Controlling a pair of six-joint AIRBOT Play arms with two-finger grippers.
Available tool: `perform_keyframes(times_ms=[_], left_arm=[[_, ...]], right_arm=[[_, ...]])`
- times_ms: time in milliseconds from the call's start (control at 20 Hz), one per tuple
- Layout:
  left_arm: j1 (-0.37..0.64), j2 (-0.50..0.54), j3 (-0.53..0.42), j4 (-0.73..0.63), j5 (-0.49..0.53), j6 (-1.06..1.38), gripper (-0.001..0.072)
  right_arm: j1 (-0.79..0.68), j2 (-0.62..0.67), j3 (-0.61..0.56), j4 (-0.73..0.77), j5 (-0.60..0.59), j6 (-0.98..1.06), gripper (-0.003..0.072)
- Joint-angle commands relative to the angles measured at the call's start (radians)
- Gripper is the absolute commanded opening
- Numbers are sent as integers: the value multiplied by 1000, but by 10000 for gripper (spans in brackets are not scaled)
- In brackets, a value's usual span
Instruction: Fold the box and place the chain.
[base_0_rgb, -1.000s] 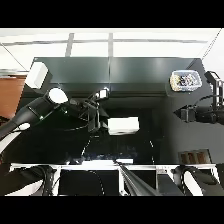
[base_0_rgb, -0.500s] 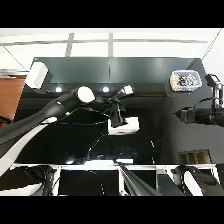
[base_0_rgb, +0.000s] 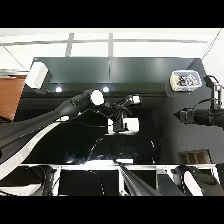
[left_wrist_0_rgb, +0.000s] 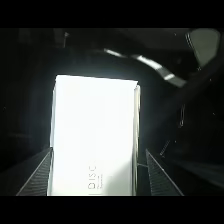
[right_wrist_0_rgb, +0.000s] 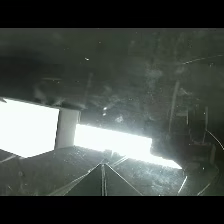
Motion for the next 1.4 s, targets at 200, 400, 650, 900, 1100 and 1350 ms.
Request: perform_keyframes(times_ms=[200,400,650,900,1100,1350], left_arm=[[-48,-37,4,97,74,157,709],[-60,-66,5,202,88,142,707],[-6,0,24,388,68,-146,229],[275,77,23,536,-182,-418,234],[619,89,23,660,-346,-740,235],[980,99,24,655,-332,-819,235]], right_arm=[[-1,0,-2,0,2,2,13],[-1,0,-2,-3,1,2,13],[-1,0,-2,-62,24,27,13],[-1,0,-2,-61,13,27,13],[-1,0,-2,-61,11,27,13],[-1,0,-2,-60,-19,27,13]])
